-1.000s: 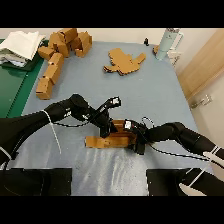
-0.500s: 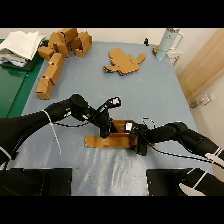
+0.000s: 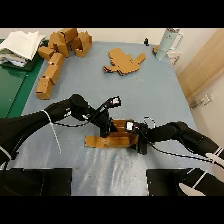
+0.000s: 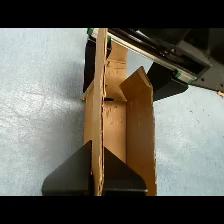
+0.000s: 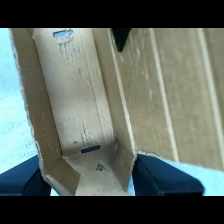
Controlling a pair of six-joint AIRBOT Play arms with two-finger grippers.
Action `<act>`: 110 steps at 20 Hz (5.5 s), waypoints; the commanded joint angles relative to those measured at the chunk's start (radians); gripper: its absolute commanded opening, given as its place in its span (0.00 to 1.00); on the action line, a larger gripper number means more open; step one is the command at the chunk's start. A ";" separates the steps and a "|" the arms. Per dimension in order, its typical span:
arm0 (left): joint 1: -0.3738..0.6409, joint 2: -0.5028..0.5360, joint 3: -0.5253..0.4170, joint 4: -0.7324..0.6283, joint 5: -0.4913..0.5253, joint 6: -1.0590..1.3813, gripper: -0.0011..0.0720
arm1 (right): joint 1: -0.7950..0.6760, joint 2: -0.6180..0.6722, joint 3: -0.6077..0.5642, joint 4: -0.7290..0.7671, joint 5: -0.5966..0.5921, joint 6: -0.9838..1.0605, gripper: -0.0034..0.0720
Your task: Fold the box.
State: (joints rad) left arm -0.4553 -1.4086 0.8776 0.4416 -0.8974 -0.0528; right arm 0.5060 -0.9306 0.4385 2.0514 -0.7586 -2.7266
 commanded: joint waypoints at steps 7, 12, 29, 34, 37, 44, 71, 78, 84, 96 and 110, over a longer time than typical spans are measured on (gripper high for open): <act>0.000 0.000 0.000 0.000 -0.002 0.000 0.03 | -0.040 -0.116 0.103 0.039 -0.111 -0.069 0.90; 0.000 0.000 0.000 0.000 -0.002 0.000 0.03 | -0.039 -0.153 0.108 0.039 -0.116 -0.075 0.90; 0.000 0.000 0.000 0.000 -0.002 0.000 0.03 | -0.039 -0.105 0.109 0.032 -0.095 -0.012 0.90; 0.000 0.000 0.000 0.000 -0.002 0.000 0.03 | -0.039 -0.142 0.109 0.033 -0.089 -0.013 0.63; 0.000 0.000 0.000 0.000 -0.002 0.000 0.03 | -0.038 -0.143 0.109 0.036 -0.099 -0.013 0.64; 0.000 0.000 0.000 0.000 -0.002 0.000 0.03 | -0.038 -0.141 0.109 0.040 -0.120 -0.013 0.93; 0.000 0.000 0.000 0.000 -0.002 0.000 0.03 | -0.038 -0.142 0.097 0.040 -0.105 -0.087 0.74; 0.000 0.000 0.000 0.000 -0.002 0.000 0.03 | -0.038 -0.142 0.097 0.048 -0.107 -0.087 0.91; 0.000 0.000 0.000 0.000 -0.002 0.000 0.03 | -0.038 -0.142 0.097 0.047 -0.106 -0.087 0.79; 0.000 0.000 0.000 0.000 -0.002 0.000 0.03 | -0.038 -0.140 0.079 0.047 -0.093 -0.094 0.67; 0.000 0.000 0.000 0.000 -0.002 0.000 0.03 | -0.037 -0.140 0.080 0.047 -0.097 -0.094 0.67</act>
State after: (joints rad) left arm -0.4561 -1.4086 0.8776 0.4412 -0.8993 -0.0528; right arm 0.4679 -1.0718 0.5175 2.0983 -0.8509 -2.8212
